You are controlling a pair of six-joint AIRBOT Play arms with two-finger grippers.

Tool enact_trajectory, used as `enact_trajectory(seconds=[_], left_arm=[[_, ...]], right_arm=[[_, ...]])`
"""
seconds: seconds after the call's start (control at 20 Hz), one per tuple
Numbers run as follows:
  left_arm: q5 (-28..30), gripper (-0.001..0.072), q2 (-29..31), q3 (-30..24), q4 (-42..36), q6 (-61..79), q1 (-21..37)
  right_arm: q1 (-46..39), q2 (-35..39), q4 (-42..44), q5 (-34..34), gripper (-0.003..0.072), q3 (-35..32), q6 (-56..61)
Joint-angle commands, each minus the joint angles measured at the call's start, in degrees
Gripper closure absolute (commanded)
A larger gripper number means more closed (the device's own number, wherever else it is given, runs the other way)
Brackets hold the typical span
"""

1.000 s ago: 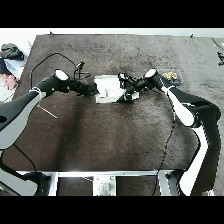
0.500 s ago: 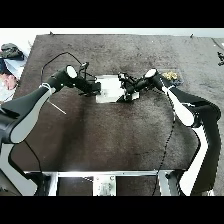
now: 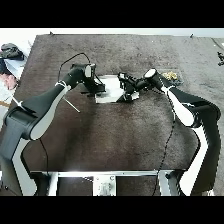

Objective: Fold the box and place the chain.

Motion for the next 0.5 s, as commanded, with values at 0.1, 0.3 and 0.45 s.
enact_trajectory(seconds=[0.1, 0.3, 0.45], left_arm=[[-4.5, 0.0405, -2.6, 4.4, 8.9, -9.3, -2.1], [-5.6, 0.0428, -3.3, 4.4, 10.3, -13.4, -2.1], [-5.5, 0.052, -3.7, 4.5, 10.2, -13.6, -2.1]], right_arm=[[0.0, 0.0, -0.1, 0.0, 0.0089, 0.0, 0.0], [0.0, 0.0, -0.1, 0.0, 0.0089, 0.0, 0.0], [0.0, 0.0, -0.1, 0.0, 0.0089, 0.0, 0.0]])
